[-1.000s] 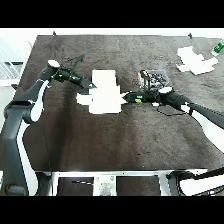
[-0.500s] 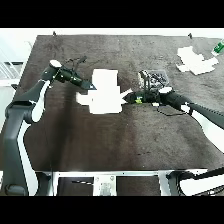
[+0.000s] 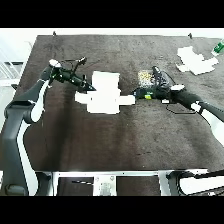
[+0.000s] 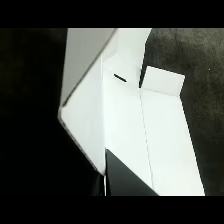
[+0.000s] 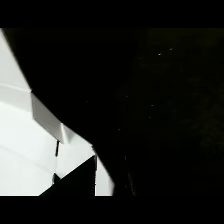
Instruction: Fold the box and place the chain.
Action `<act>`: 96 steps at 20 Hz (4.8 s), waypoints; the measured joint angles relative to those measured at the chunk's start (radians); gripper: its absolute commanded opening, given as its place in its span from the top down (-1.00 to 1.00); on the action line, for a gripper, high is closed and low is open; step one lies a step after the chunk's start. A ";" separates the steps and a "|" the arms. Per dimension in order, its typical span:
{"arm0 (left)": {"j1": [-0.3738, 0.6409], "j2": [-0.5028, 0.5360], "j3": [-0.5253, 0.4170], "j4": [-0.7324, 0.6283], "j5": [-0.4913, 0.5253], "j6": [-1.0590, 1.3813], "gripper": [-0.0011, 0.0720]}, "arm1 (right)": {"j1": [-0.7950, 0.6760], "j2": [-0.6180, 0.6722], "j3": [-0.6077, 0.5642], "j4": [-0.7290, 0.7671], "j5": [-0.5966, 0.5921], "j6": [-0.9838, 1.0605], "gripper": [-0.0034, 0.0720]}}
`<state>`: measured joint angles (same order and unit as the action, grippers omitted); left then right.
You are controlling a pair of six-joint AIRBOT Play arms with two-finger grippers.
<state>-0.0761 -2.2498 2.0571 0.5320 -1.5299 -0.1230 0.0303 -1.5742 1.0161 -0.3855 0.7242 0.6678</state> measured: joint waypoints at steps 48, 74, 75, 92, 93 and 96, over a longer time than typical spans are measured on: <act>0.025 0.048 -0.251 -0.098 0.232 0.464 0.91 | 0.277 0.005 0.003 -0.157 0.071 -0.874 -0.56; 0.025 0.048 -0.251 -0.099 0.232 0.464 0.91 | 0.314 -0.034 0.106 -0.168 -0.192 -0.871 -0.57; 0.025 0.048 -0.251 -0.099 0.232 0.464 0.91 | 0.312 -0.047 0.121 -0.168 -0.184 -0.876 -0.57; 0.025 0.048 -0.251 -0.098 0.229 0.463 0.91 | 0.211 -0.192 0.322 -0.166 0.017 -0.906 -0.87; 0.025 0.048 -0.251 -0.098 0.229 0.463 0.91 | 0.203 -0.208 0.346 -0.166 0.047 -0.900 -0.87; 0.025 0.048 -0.251 -0.098 0.229 0.463 0.91 | 0.181 -0.259 0.412 -0.166 0.134 -0.881 -0.87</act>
<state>-0.0509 -2.2017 1.8057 0.4335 -1.3006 0.3405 0.2111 -1.8332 1.4277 -0.5518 0.8581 -0.2131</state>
